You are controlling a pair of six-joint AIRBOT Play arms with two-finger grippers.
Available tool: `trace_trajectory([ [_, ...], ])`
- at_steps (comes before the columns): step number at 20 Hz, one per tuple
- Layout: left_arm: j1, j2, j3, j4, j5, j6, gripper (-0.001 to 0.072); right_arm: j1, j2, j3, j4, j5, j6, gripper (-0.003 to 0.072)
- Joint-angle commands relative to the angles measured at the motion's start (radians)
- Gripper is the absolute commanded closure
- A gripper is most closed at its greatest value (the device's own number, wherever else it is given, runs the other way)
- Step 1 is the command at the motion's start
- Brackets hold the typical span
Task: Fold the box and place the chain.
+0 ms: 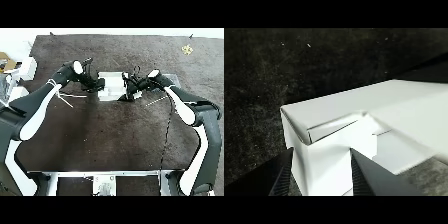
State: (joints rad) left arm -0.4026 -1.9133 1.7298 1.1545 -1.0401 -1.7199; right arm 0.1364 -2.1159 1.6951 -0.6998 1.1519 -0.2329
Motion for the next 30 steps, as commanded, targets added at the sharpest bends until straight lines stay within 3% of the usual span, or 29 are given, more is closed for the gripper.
trace_trajectory([
  [1,-0.032,-0.064,0.117,0.103,-0.118,-0.103,0.0324,0.000,0.000,0.000,0.000,0.000,0.000,0.0267],
  [14,-0.151,-0.192,0.301,0.502,-0.262,-0.396,0.0325,0.000,0.000,0.000,0.000,0.000,0.000,0.0267],
  [28,-0.151,-0.213,0.302,0.515,-0.225,-0.428,0.0377,0.000,0.000,0.000,0.000,0.000,0.000,0.0268],
  [29,-0.151,-0.216,0.302,0.513,-0.226,-0.427,0.0492,0.000,0.000,0.000,0.000,0.000,0.000,0.0267],
  [30,-0.151,-0.216,0.302,0.512,-0.226,-0.427,0.0550,0.000,0.000,0.000,0.000,0.000,0.000,0.0267],
])
